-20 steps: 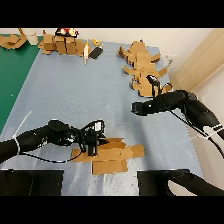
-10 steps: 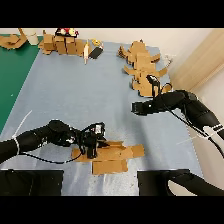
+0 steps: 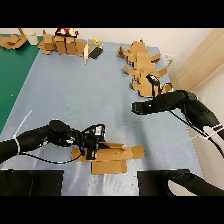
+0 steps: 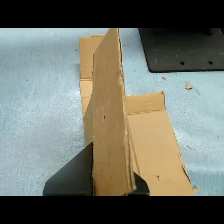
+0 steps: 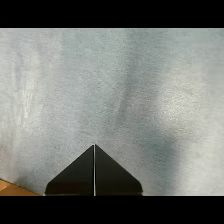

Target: Fold the box.

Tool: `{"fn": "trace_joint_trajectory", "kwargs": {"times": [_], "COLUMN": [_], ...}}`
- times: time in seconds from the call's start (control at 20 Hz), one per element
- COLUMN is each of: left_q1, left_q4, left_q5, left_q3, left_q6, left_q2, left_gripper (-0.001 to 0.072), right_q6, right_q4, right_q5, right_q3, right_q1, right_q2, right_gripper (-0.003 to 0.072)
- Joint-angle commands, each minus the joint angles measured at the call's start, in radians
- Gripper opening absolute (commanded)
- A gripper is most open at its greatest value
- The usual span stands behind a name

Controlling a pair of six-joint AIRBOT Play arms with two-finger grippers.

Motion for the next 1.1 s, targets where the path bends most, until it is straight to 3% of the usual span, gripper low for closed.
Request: {"fn": "trace_joint_trajectory", "kwargs": {"times": [0.0,1.05], "left_q1": [0.002,0.002], "left_q4": [-0.003,-0.004], "left_q5": [-0.008,-0.016], "left_q3": [0.006,0.017], "left_q6": [0.003,-0.023], "left_q2": [0.001,0.005], "left_gripper": [0.0013,0.0013], "right_q6": [0.0,-0.028], "right_q4": [-0.005,-0.042], "right_q5": [0.001,0.0], "right_q3": [0.0,-0.002], "right_q1": [0.001,0.001], "right_q2": [0.0,0.0], "right_gripper": [0.0002,0.0002]}}
